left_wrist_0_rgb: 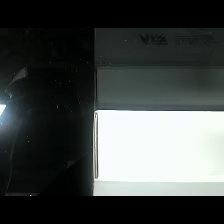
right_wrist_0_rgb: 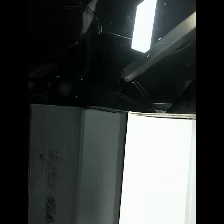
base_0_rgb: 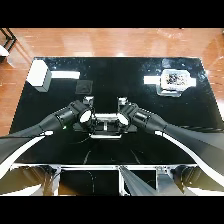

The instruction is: Fold the box and place the chain.

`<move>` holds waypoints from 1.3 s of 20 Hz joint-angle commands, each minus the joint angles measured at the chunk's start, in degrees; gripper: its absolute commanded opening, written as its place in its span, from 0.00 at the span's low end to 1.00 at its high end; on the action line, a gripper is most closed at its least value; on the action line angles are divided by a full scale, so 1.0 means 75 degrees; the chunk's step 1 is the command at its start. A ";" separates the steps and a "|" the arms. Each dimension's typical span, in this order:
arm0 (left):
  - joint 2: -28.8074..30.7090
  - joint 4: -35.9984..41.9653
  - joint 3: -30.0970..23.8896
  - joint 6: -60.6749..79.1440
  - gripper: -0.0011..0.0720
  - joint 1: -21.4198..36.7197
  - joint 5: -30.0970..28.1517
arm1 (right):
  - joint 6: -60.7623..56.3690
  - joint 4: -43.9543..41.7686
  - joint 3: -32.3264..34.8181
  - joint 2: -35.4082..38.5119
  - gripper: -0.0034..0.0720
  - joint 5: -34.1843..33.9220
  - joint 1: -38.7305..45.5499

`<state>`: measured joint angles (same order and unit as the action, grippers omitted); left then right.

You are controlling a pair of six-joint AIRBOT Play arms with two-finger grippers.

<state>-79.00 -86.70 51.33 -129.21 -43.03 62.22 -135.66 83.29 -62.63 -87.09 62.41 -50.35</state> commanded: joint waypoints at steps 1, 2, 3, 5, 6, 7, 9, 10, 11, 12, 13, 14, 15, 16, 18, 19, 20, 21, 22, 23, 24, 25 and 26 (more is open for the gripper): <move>-0.0003 -0.0003 -0.0003 0.0029 0.05 -0.0003 0.0003 | 0.0070 -0.0032 -0.0061 0.0000 0.08 -0.0067 -0.0009; -0.0003 -0.0003 -0.0003 0.0029 0.05 -0.0003 0.0003 | 0.0079 -0.0029 -0.0079 0.0000 0.08 -0.0061 -0.0009; -0.0003 -0.0003 -0.0003 0.0029 0.05 -0.0003 0.0003 | 0.0134 -0.0020 -0.0093 0.0003 0.08 -0.0067 -0.0009; -0.0003 -0.0003 -0.0003 0.0029 0.05 -0.0003 0.0003 | 0.0189 0.0000 -0.0137 0.0006 0.09 -0.0061 -0.0009; -0.0003 -0.0003 -0.0003 0.0029 0.05 -0.0003 0.0003 | 0.0207 -0.0003 -0.0140 0.0015 0.10 -0.0064 -0.0009; -0.0003 -0.0003 -0.0003 0.0029 0.05 -0.0003 0.0003 | 0.0207 0.0003 -0.0140 0.0017 0.33 -0.0026 -0.0006; -0.0003 0.0000 -0.0003 0.0029 0.05 -0.0003 0.0003 | 0.0204 0.0067 -0.0140 0.0017 0.48 0.0184 -0.0003; -0.0003 0.0000 -0.0003 0.0029 0.05 -0.0003 0.0003 | 0.0204 0.0172 -0.0140 0.0017 0.48 0.0254 -0.0006; -0.0003 0.0003 -0.0003 0.0029 0.05 -0.0003 0.0003 | 0.0204 0.0187 -0.0140 0.0017 0.48 0.0251 -0.0006; -0.0003 0.0006 -0.0003 0.0029 0.05 -0.0003 0.0006 | 0.0201 0.0187 -0.0140 0.0017 0.48 0.0221 -0.0006; -0.0003 0.0023 -0.0003 0.0029 0.05 -0.0006 0.0006 | 0.0201 0.0187 -0.0137 0.0003 0.42 0.0178 -0.0006; -0.0003 0.0026 -0.0003 0.0029 0.05 -0.0006 0.0009 | 0.0201 0.0195 -0.0137 -0.0020 0.37 0.0114 -0.0006; -0.0003 0.0023 -0.0003 0.0029 0.05 -0.0017 0.0012 | 0.0195 0.0184 -0.0137 -0.0047 0.37 0.0038 -0.0006; -0.0003 0.0023 -0.0003 0.0029 0.05 -0.0020 0.0003 | 0.0163 0.0184 -0.0137 -0.0076 0.37 0.0012 -0.0006; -0.0003 0.0023 -0.0003 0.0029 0.05 -0.0020 0.0003 | 0.0143 0.0184 -0.0137 -0.0119 0.37 0.0015 -0.0006; -0.0003 0.0023 -0.0003 0.0029 0.05 -0.0020 0.0000 | 0.0143 0.0184 -0.0137 -0.0122 0.37 0.0012 -0.0006; -0.0003 0.0023 -0.0003 0.0029 0.05 -0.0020 0.0000 | 0.0143 0.0187 -0.0137 -0.0122 0.37 0.0000 -0.0006; -0.0003 0.0023 -0.0003 0.0029 0.05 -0.0020 0.0000 | 0.0143 0.0187 -0.0137 -0.0125 0.37 -0.0020 -0.0006; -0.0003 0.0026 -0.0003 0.0029 0.05 -0.0020 0.0000 | 0.0143 0.0184 -0.0137 -0.0125 0.36 -0.0041 -0.0003; -0.0003 0.0023 -0.0003 0.0029 0.05 -0.0020 0.0000 | 0.0143 0.0184 -0.0137 -0.0128 0.36 -0.0073 -0.0006; -0.0003 0.0026 -0.0003 0.0029 0.05 -0.0020 0.0000 | 0.0143 0.0172 -0.0137 -0.0131 0.36 -0.0076 -0.0006; -0.0003 0.0026 -0.0003 0.0029 0.05 -0.0020 0.0000 | 0.0146 0.0172 -0.0137 -0.0131 0.34 -0.0070 -0.0003; -0.0003 0.0023 -0.0003 0.0029 0.05 -0.0020 0.0000 | 0.0149 0.0172 -0.0137 -0.0131 0.19 -0.0073 -0.0006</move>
